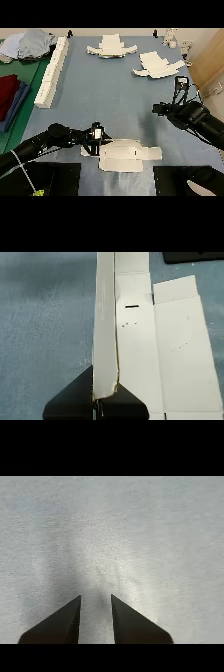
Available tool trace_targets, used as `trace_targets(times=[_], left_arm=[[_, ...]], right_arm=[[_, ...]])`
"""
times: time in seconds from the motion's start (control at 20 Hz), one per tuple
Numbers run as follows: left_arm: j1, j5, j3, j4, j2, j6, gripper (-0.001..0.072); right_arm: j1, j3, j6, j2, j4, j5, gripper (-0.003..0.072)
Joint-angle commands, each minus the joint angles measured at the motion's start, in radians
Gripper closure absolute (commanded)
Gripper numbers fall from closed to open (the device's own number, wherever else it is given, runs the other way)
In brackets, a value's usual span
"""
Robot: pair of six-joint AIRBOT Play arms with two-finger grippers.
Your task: Fold the box.
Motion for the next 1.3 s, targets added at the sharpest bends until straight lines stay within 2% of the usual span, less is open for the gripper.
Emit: trace_targets(times=[0.0,0.1,0.2,0.35,0.55,1.0,1.25], left_arm=[[0.000,0.012,0.002,0.052,0.008,-0.059,0.0698],[0.000,0.117,0.010,0.039,0.048,0.066,0.0700],[0.000,0.197,0.011,-0.030,0.102,0.145,0.0702],[-0.019,0.210,0.011,-0.037,0.135,0.155,0.0702],[-0.101,0.284,0.007,-0.039,0.131,0.196,0.0702],[-0.131,0.286,-0.031,-0.106,0.025,0.196,0.0702],[-0.131,0.276,-0.031,-0.106,0.012,0.171,0.0698]], right_arm=[[0.000,0.001,0.000,0.000,0.000,0.000,0.0402],[0.000,0.001,0.000,0.000,0.000,0.000,0.0402],[0.000,0.001,0.000,0.000,0.000,0.000,0.0402],[0.000,0.001,0.000,-0.001,0.000,0.004,0.0402],[0.000,0.001,0.001,-0.001,0.000,0.010,0.0402],[0.000,0.001,0.001,-0.001,0.008,0.011,0.0402],[0.000,0.001,0.001,0.000,0.010,0.011,0.0402]])
